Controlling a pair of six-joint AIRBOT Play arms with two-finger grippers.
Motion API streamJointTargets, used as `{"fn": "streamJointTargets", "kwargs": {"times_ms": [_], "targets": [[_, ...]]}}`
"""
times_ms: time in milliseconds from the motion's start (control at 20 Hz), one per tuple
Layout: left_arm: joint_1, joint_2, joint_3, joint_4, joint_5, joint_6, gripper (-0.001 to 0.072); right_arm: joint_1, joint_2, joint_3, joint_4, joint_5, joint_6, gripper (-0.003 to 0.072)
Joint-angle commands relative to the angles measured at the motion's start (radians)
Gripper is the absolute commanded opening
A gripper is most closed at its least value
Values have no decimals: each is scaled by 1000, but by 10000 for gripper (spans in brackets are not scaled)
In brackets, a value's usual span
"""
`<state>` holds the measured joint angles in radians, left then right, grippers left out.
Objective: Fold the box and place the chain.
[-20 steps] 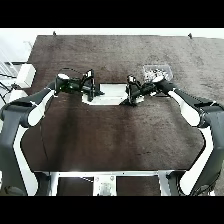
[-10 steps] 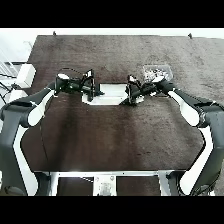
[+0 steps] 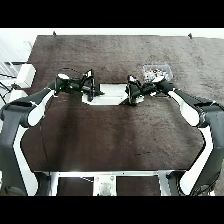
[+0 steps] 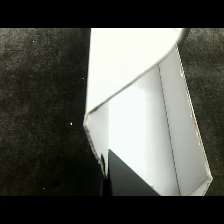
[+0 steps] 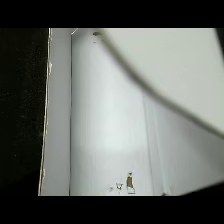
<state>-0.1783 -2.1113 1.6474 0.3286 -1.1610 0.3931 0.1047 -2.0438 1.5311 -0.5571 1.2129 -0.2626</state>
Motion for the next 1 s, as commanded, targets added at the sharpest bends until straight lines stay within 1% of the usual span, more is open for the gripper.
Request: {"fn": "streamJointTargets", "kwargs": {"times_ms": [0, 500, 800, 850, 900, 950], "targets": [[-1, 0, 0, 0, 0, 0, 20, 0, 0, 0, 0, 0, 0, 557], [-1, 0, 0, 0, 0, 0, 21, 0, 0, 0, 0, 0, 0, 556], [0, 2, 0, -67, -15, 0, 23, 0, 0, 0, 0, 0, 0, 556], [0, 4, 0, -67, -22, 0, 207, 0, 0, 0, 0, 0, 0, 557], [0, 6, 0, -67, -24, -2, 449, 0, 0, 0, 0, 0, 0, 556], [0, 8, 0, -67, -26, -3, 464, 0, 0, 0, 0, 0, 0, 557]]}}
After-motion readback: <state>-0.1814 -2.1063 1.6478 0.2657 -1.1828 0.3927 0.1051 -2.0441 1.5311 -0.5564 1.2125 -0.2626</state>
